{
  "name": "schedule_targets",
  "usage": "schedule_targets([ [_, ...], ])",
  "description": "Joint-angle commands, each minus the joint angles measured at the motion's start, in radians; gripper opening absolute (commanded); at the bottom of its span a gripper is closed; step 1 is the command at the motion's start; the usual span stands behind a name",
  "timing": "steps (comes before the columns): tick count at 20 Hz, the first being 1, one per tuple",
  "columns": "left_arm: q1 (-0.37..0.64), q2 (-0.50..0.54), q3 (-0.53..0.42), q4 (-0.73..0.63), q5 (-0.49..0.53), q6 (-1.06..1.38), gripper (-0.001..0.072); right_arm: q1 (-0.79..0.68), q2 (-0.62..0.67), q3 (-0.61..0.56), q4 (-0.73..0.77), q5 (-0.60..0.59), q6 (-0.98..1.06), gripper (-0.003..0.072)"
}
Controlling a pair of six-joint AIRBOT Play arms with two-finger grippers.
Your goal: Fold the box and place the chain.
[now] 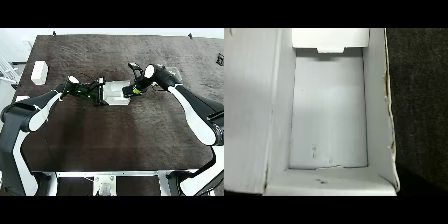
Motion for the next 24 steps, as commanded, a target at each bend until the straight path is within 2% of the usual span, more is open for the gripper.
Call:
schedule_targets([
  [1, 0.000, 0.000, 0.000, 0.000, 0.000, 0.000, 0.0527, 0.042, -0.012, 0.018, -0.098, -0.011, 0.118, 0.0437],
  [8, 0.000, 0.000, 0.000, 0.000, 0.000, 0.000, 0.0527, 0.087, -0.045, 0.062, -0.251, 0.045, 0.271, 0.0435],
  [12, 0.000, 0.000, 0.000, 0.000, 0.000, 0.000, 0.0527, 0.087, -0.084, 0.109, -0.277, 0.111, 0.278, 0.0435],
  [14, 0.000, 0.000, 0.000, 0.000, 0.000, 0.000, 0.0527, 0.087, -0.093, 0.126, -0.299, 0.116, 0.302, 0.0431],
  [16, 0.000, 0.000, 0.000, 0.000, 0.000, 0.000, 0.0527, 0.087, -0.094, 0.134, -0.303, 0.116, 0.312, 0.0371],
  [24, 0.000, 0.000, 0.000, 0.000, 0.000, 0.000, 0.0527, 0.095, -0.098, 0.136, -0.304, 0.123, 0.341, 0.0360],
])
